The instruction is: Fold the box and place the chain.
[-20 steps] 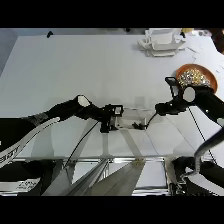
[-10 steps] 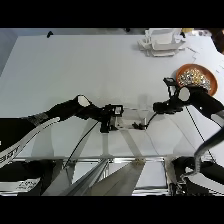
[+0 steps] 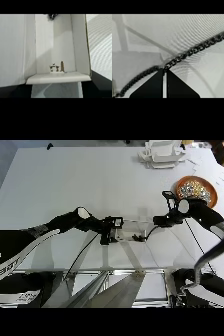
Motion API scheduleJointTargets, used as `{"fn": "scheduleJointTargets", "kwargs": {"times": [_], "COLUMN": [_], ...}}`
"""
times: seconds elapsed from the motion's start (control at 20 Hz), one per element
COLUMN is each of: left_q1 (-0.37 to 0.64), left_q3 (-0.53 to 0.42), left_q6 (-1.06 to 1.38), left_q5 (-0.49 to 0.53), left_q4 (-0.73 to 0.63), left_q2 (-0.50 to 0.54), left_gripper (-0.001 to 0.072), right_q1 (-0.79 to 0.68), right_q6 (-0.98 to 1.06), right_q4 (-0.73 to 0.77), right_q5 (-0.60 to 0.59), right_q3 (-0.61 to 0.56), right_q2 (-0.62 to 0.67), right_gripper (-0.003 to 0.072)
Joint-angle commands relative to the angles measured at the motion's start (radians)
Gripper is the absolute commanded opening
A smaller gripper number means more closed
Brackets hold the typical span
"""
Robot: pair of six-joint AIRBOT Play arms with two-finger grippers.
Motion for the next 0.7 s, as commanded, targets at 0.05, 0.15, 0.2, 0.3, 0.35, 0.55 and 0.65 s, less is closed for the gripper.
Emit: {"fn": "scheduleJointTargets", "kwargs": {"times": [0.05,0.15,0.2,0.3,0.35,0.55,0.65], "left_q1": [0.001,0.001,0.001,0.001,0.001,0.001,0.001], "left_q3": [0.001,0.001,0.001,0.001,0.001,0.001,0.001], "left_q6": [0.000,0.000,0.000,0.000,0.000,0.000,0.000], "left_q5": [0.000,0.000,0.000,0.000,0.000,0.000,0.000], "left_q4": [0.000,0.000,0.000,0.000,0.000,0.000,0.000], "left_q2": [0.001,0.001,0.000,0.001,0.001,0.001,0.001], "left_gripper": [0.0148,0.0148,0.0148,0.0148,0.0148,0.0148,0.0148], "right_q1": [0.000,0.010,0.026,0.088,0.135,0.344,0.430], "right_q6": [-0.050,-0.075,-0.079,-0.079,-0.079,-0.065,-0.038], "right_q4": [0.017,0.066,0.088,0.145,0.183,0.274,0.272], "right_q5": [0.108,0.179,0.205,0.240,0.238,0.113,0.027], "right_q3": [0.000,0.000,0.000,0.000,0.000,0.000,0.000], "right_q2": [0.157,0.260,0.310,0.405,0.448,0.530,0.528], "right_gripper": [0.0016,0.0016,0.0016,0.0016,0.0016,0.0016,0.0016]}}
